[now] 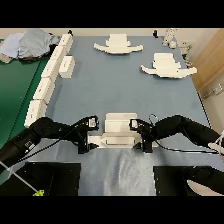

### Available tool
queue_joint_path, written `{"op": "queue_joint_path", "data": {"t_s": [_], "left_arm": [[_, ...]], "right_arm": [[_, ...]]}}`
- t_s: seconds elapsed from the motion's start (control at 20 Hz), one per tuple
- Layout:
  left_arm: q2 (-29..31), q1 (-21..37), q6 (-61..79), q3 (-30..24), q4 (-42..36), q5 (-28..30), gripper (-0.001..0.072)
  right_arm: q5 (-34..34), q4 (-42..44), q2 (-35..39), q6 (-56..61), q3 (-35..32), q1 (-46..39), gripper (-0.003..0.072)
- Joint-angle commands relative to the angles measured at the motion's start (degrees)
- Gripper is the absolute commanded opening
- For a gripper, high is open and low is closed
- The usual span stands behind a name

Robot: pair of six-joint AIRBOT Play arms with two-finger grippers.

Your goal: Fold the box.

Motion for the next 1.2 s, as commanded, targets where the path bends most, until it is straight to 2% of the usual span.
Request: {"op": "queue_joint_path", "data": {"t_s": [0.0, 0.2, 0.3, 0.35, 0.45, 0.55, 0.8, 0.95, 1.0, 1.05, 1.1, 1.15], "left_arm": [[-5.2, 0.1, 7.9, -0.9, -2.9, 3.3, 0.0693], [-8.7, -2.6, 12.5, -0.9, -8.3, 5.0, 0.069], [-9.9, -4.1, 12.5, -0.9, -8.7, 7.9, 0.0444], [-10.4, -4.6, 12.5, -0.9, -8.8, 8.7, 0.0437], [-11.2, -5.4, 12.5, -0.7, -8.8, 9.3, 0.0173], [-11.8, -6.5, 12.5, -0.2, -9.3, 9.7, 0.0165], [-14.7, -8.5, 17.0, 0.2, -15.8, 11.7, 0.0165], [-15.0, -8.8, 18.0, 0.2, -16.4, 13.3, 0.0178], [-15.0, -8.8, 18.0, 0.2, -16.6, 13.4, 0.0243], [-15.1, -8.9, 18.0, 0.2, -17.0, 13.0, 0.0505], [-15.2, -8.9, 17.9, 0.2, -17.9, 12.7, 0.0687], [-15.2, -8.9, 17.9, 0.2, -18.0, 12.6, 0.0685]], "right_arm": [[0.0, 0.0, 0.0, 0.0, 0.0, 0.1, 0.0484], [0.0, 0.0, 0.0, 0.0, 0.0, 0.1, 0.0484], [0.0, 0.0, 0.0, 0.0, 0.0, 0.1, 0.0484], [0.0, 0.0, 0.0, 0.0, 0.0, 0.1, 0.0484], [0.0, 0.0, 0.0, 0.0, 0.0, 0.1, 0.0484], [0.0, 0.0, 0.0, 0.0, 0.0, 0.1, 0.0484], [0.0, 0.0, 0.0, 0.0, 0.0, 0.1, 0.0484], [0.0, 0.0, 0.0, 0.0, 0.0, 0.1, 0.0484], [0.0, 0.0, 0.0, 0.0, 0.0, 0.1, 0.0484], [0.0, 0.0, 0.0, 0.0, 0.0, 0.1, 0.0484], [0.0, 0.0, 0.0, 0.0, 0.0, 0.1, 0.0484], [0.0, 0.0, 0.0, 0.0, 0.0, 0.1, 0.0484]]}}
